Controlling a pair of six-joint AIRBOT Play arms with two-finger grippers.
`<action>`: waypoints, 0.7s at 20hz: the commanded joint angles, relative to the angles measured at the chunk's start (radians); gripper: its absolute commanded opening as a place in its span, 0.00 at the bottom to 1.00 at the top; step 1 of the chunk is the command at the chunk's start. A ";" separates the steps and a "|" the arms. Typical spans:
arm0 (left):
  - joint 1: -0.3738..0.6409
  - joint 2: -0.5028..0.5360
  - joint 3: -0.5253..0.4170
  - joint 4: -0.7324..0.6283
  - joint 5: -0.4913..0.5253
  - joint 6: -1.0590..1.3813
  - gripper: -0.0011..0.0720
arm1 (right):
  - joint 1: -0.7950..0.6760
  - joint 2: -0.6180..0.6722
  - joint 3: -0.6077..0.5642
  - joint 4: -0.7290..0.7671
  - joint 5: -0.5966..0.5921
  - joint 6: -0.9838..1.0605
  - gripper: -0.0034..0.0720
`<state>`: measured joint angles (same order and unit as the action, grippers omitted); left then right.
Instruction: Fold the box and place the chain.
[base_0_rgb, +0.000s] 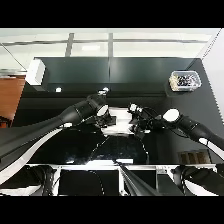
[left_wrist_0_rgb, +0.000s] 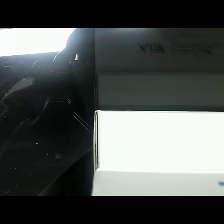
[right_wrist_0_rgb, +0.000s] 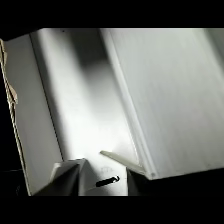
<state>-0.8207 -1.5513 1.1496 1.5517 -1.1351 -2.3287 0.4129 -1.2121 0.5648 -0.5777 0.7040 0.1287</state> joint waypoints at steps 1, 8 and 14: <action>0.000 0.000 0.000 0.000 0.000 -0.002 0.05 | 0.001 0.000 0.000 -0.002 0.007 0.029 0.19; 0.000 0.000 0.000 0.000 0.000 -0.002 0.05 | -0.262 0.198 0.056 -0.202 0.266 0.703 0.06; 0.000 0.000 0.000 -0.001 0.000 -0.002 0.05 | -0.696 0.265 -0.100 -0.337 0.280 1.254 0.06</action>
<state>-0.8207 -1.5513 1.1496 1.5513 -1.1351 -2.3306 -0.1268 -0.9611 0.5411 -0.8875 0.9535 1.1099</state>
